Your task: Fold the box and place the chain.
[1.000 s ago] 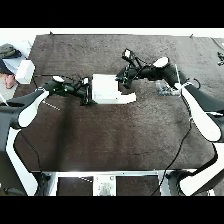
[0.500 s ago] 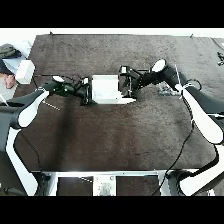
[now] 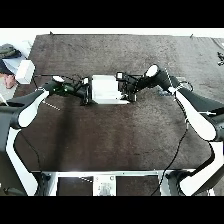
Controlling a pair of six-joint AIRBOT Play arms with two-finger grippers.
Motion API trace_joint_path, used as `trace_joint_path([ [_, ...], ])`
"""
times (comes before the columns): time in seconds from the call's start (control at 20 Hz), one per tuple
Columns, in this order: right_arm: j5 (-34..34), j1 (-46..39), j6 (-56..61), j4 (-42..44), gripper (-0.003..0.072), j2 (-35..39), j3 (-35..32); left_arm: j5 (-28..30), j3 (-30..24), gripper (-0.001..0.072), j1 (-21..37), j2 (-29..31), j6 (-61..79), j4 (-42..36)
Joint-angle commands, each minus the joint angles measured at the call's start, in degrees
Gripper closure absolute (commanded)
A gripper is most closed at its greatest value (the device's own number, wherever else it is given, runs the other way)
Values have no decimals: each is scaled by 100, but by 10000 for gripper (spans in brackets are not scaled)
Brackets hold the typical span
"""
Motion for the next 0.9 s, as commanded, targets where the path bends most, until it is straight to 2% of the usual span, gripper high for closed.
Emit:
trace_joint_path([
  [0.0, -107, 20, -4, 212, 202, -17, -7, 0, 4, 506, 2, 2, 0, 0],
  [0.15, -48, 33, -7, 173, 205, -28, -35, 0, 4, 506, 2, 2, 0, 0],
  [0.2, 11, 48, -17, 177, 337, -39, -35, 0, 4, 506, 2, 2, 0, 0],
  [0.25, 15, 70, -20, 175, 404, -57, -37, 0, 4, 506, 2, 2, 0, 0],
  [0.45, 17, 184, -20, 199, 418, -173, -42, -22, 4, 506, 2, 2, 0, 0],
  [0.5, 13, 225, -20, 216, 446, -212, -42, -24, 4, 506, 2, 2, 0, 0],
  [0.55, 9, 267, -20, 221, 548, -264, -42, -22, 4, 506, 2, 2, 0, 0],
  [0.85, -358, 341, -4, 330, 547, -337, -39, -22, 4, 506, 2, 2, 0, 0],
])
